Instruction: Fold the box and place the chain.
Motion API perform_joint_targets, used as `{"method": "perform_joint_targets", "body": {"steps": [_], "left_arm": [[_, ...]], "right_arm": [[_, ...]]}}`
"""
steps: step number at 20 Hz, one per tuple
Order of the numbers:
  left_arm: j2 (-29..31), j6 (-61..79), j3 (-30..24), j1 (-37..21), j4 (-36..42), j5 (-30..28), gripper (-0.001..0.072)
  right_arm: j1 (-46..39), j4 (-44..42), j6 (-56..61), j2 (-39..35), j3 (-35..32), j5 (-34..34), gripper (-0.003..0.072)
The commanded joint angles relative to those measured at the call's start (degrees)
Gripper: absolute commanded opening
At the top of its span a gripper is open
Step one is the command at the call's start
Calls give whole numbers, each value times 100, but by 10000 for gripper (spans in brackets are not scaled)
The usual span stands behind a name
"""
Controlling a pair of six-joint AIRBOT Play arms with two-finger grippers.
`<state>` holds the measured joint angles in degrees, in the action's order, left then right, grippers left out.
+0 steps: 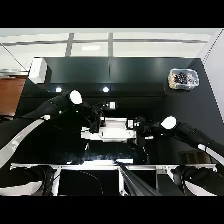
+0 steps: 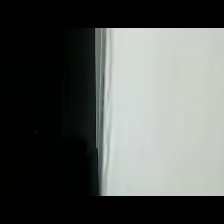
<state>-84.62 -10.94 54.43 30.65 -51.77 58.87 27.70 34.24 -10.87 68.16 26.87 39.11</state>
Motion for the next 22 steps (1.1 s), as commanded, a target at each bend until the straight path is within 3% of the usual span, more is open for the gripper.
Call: {"method": "perform_joint_targets", "body": {"steps": [1, 2, 6, 7, 8, 9, 11, 14, 16, 17, 19, 21, 22], "left_arm": [[2, 4, 7, 0, -7, 9, 33], [2, 4, 7, 0, -7, 11, 33], [2, 2, 7, 0, -17, 11, 41], [4, 0, 26, -4, -63, 39, 193], [4, -13, 94, -13, -192, 188, 463], [9, -330, 212, -33, -433, 332, 554], [46, -1215, 509, -118, -1047, 719, 557], [448, -1797, 579, -433, -1172, 914, 557], [811, -2337, 575, -645, -1279, 1200, 535], [997, -2704, 573, -754, -1309, 1410, 426], [1266, -3307, 570, -920, -1322, 2258, 33], [1423, -3462, 424, -997, -791, 3106, 30], [1563, -3497, 140, -988, -192, 2994, 30]], "right_arm": [[4, 28, 13, 2, 2, -81, 670], [4, 31, 13, 2, 2, -81, 581], [4, 28, 11, 2, 2, -79, 577], [4, 28, 11, 2, 2, -79, 578], [4, 28, 11, 2, 2, -79, 578], [4, 28, 11, 2, 2, -79, 578], [4, 31, 11, 2, 2, -81, 577], [4, 31, 9, 2, 2, -81, 577], [4, 31, 7, 2, 2, -81, 577], [4, 28, 7, 2, 2, -81, 578], [4, 28, -9, 2, 2, -81, 577], [4, 28, -9, 2, 2, -79, 577], [4, 28, -9, 2, 2, -79, 577]]}}
